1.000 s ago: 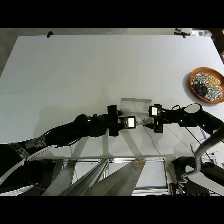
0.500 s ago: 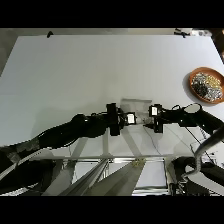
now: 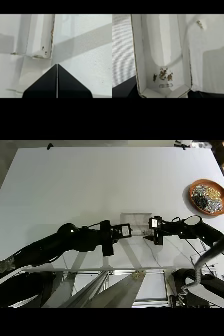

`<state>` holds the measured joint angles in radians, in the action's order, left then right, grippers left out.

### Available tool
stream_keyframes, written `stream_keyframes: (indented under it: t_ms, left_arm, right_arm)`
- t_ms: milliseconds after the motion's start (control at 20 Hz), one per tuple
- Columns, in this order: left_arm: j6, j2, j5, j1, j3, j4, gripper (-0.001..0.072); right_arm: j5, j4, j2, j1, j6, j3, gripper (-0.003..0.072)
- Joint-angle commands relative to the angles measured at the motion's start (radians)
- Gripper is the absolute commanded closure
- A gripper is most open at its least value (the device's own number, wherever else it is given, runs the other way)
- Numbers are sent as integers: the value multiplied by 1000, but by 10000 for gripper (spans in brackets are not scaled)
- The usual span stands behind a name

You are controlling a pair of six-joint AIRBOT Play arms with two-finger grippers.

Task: Fold the box and place the chain.

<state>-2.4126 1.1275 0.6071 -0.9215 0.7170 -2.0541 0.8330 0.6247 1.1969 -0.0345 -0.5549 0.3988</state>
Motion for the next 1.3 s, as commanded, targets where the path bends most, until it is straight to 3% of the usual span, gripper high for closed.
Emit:
stream_keyframes:
  t_ms: [0, 150, 350, 450, 550, 750, 850, 1250]
  left_arm:
    - [119, -92, 52, 74, 0, -3, 707]
    - [166, -146, 110, 191, 0, -2, 703]
    - [409, -137, 148, 370, -45, -2, 705]
    - [498, -95, 175, 410, -50, -4, 708]
    - [517, -27, 183, 412, -50, -67, 709]
    - [430, 118, 186, 412, -50, -320, 709]
    - [426, 171, 185, 412, -50, -367, 709]
    - [372, 217, 175, 402, -50, -473, 710]
  right_arm:
    - [0, 0, 0, 0, 0, 0, 250]
    - [0, 0, 0, 0, 0, 0, 250]
    - [0, 0, 0, 0, 0, 0, 250]
    - [0, 0, 0, 0, 0, 0, 250]
    - [0, 0, 0, 0, 0, 0, 250]
    - [0, 0, 0, 0, 0, 0, 250]
    - [0, 0, 0, 0, 0, 0, 250]
    - [0, 0, 0, 0, 0, 0, 250]
